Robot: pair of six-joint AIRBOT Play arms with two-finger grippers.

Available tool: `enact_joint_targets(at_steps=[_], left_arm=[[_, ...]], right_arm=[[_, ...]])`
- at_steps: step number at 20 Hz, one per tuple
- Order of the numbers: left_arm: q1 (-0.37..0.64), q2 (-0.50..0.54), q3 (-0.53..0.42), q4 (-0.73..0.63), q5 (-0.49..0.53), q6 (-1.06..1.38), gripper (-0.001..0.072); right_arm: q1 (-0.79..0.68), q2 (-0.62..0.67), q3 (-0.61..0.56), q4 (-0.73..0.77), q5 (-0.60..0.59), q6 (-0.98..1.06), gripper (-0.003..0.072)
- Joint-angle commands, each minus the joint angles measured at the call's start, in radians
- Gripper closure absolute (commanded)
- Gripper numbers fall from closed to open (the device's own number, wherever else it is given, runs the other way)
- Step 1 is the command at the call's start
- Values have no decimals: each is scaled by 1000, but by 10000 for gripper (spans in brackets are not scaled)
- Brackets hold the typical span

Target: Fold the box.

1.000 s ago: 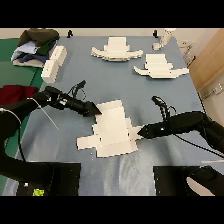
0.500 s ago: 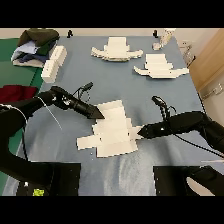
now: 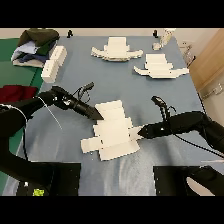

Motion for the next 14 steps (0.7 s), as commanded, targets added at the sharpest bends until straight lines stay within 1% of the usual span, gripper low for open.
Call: enact_joint_targets(at_steps=[1,4,5,6,7,8,10,12,13,14], left_arm=[[0,-1,1,1,-3,27,696],[0,-1,1,0,-9,24,696],[0,-1,1,-9,-23,32,696],[0,-1,4,-23,-32,60,696],[0,-1,11,-32,-45,95,697],[0,0,21,-40,-52,126,697],[-8,11,32,-48,-53,180,698],[-35,41,37,-55,-50,247,698],[-51,59,36,-58,-34,277,699],[-72,79,36,-58,-9,308,698]], right_arm=[[0,0,0,0,2,0,683],[0,0,0,-19,3,0,672],[0,0,0,-44,6,0,585],[-2,0,1,-81,11,0,427],[-2,0,6,-145,21,3,383],[-2,0,16,-245,36,79,384],[-2,0,47,-502,43,330,384],[-2,0,74,-719,32,575,384],[-2,0,86,-777,25,637,383],[-2,1,99,-803,26,650,383]])
